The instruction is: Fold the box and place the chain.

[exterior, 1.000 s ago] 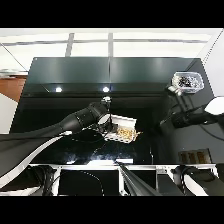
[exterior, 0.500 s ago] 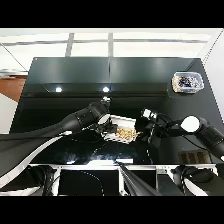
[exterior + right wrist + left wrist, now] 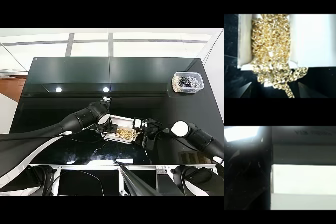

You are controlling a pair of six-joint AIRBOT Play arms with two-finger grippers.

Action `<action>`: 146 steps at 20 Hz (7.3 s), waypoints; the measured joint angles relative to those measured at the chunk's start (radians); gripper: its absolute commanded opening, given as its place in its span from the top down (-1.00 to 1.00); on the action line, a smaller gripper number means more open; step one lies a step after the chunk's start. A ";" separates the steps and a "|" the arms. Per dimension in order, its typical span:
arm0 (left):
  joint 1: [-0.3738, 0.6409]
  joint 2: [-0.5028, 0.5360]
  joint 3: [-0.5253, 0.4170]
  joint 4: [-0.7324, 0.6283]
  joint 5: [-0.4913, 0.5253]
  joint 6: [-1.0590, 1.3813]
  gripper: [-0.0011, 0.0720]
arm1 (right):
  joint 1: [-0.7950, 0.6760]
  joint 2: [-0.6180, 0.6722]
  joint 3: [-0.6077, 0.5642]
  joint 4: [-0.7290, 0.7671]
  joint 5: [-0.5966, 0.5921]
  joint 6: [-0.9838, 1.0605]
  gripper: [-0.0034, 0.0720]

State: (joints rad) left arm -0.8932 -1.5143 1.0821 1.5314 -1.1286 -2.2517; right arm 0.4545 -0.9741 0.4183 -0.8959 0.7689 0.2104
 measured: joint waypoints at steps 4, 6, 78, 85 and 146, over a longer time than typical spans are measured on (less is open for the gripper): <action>0.000 0.000 0.000 0.000 0.002 0.000 0.88 | 0.028 -0.011 -0.016 0.004 -0.083 -0.001 -1.00; 0.000 0.000 0.000 0.000 0.003 0.000 0.88 | 0.039 -0.018 -0.021 0.005 -0.106 0.006 -0.99; 0.000 0.000 0.000 0.001 0.001 0.000 0.88 | -0.006 -0.009 -0.132 0.292 -0.195 -0.244 -0.68; 0.000 0.000 0.000 0.001 0.001 0.000 0.88 | 0.043 -0.018 -0.131 0.294 -0.240 -0.241 0.60; 0.295 0.360 -0.140 -0.245 -0.108 0.873 -0.51 | -0.368 0.170 0.257 0.009 0.306 0.546 -0.50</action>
State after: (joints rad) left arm -0.5983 -1.1538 0.9417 1.2861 -1.2369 -1.3788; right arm 0.0868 -0.8040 0.6758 -0.8871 1.0748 0.7567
